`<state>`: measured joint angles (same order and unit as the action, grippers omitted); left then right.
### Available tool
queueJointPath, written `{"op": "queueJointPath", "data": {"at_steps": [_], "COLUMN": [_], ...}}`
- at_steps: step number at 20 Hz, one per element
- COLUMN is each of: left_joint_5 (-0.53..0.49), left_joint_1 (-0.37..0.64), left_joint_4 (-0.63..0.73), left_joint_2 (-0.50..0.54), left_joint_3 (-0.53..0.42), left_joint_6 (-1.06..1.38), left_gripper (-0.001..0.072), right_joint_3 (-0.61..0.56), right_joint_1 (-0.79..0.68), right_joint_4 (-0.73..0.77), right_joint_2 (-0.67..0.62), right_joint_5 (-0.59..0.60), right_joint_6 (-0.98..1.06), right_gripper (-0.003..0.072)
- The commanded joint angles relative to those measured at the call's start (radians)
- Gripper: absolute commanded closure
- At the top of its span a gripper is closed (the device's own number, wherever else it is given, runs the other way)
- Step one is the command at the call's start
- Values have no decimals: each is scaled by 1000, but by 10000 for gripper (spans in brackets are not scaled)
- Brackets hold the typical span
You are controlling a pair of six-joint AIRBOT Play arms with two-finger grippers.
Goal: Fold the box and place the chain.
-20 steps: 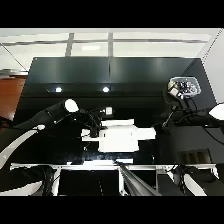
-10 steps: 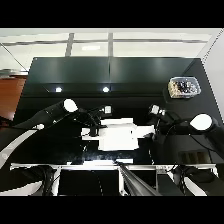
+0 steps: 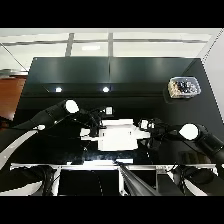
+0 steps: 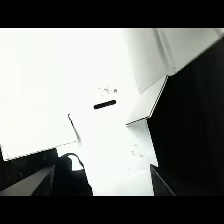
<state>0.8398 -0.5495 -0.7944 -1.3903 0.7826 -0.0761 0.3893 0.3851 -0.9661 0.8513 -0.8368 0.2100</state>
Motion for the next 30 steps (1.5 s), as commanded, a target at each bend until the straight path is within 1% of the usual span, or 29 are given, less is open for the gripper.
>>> {"op": "queueJointPath", "data": {"at_steps": [1,4,8,14,17,20,23,26,28,30], "left_joint_5": [1,2,2,2,2,3,6,6,6,7], "left_joint_1": [-1,-1,-1,-1,-1,-1,-1,-1,-1,-1], "left_joint_4": [-9,-9,-9,-9,-9,-9,-9,-9,-9,-9], "left_joint_2": [0,0,0,0,0,0,0,0,0,0], "left_joint_3": [1,1,1,1,1,1,1,1,1,1], "left_joint_6": [-10,-10,-10,-10,-9,-10,-10,-10,-10,-10], "left_gripper": [677,677,677,676,677,676,676,676,676,676], "right_joint_3": [-4,-11,-16,-16,-16,-16,-16,-15,-10,16], "right_joint_1": [14,15,61,175,212,235,240,240,240,240], "right_joint_4": [-18,19,53,53,49,50,52,63,83,73], "right_joint_2": [1,20,46,53,84,112,114,114,114,113], "right_joint_5": [-23,-61,-58,8,53,110,130,179,180,146], "right_joint_6": [-39,-57,-122,-139,-140,-140,-138,-105,-99,-71], "right_gripper": [-14,-14,-13,-13,-13,-13,-12,-12,-13,-14]}}
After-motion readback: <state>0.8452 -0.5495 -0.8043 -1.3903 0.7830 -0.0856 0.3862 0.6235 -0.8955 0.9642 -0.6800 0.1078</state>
